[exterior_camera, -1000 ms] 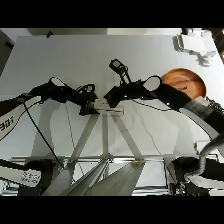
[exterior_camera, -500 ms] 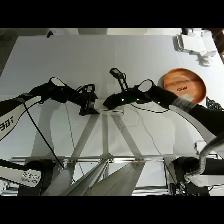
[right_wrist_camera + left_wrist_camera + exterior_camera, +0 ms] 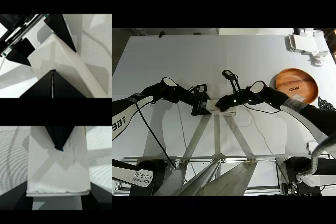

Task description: Fold the box and place the chain.

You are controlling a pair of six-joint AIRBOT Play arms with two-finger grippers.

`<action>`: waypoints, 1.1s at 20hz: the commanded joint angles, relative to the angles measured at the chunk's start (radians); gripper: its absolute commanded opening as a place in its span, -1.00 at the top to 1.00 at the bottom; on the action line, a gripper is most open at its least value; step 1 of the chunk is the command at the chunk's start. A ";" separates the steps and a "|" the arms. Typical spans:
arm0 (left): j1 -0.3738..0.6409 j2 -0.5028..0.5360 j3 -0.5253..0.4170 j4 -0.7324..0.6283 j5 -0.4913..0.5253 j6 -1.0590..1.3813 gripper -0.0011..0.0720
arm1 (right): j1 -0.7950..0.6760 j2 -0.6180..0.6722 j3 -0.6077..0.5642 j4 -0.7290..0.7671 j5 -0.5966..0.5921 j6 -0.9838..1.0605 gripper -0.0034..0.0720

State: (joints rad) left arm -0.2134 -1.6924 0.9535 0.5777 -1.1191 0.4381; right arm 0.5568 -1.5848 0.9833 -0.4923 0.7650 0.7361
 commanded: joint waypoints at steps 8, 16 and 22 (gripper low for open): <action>0.000 0.000 0.001 -0.001 0.001 -0.001 0.27 | -0.057 0.150 -0.006 0.061 -0.013 -0.011 0.90; 0.000 0.000 0.001 -0.001 0.001 -0.001 0.27 | -0.139 0.124 -0.190 0.312 -0.020 -0.116 0.90; 0.000 0.000 0.001 -0.001 0.001 -0.001 0.27 | -0.113 0.068 -0.196 0.245 -0.024 -0.115 0.90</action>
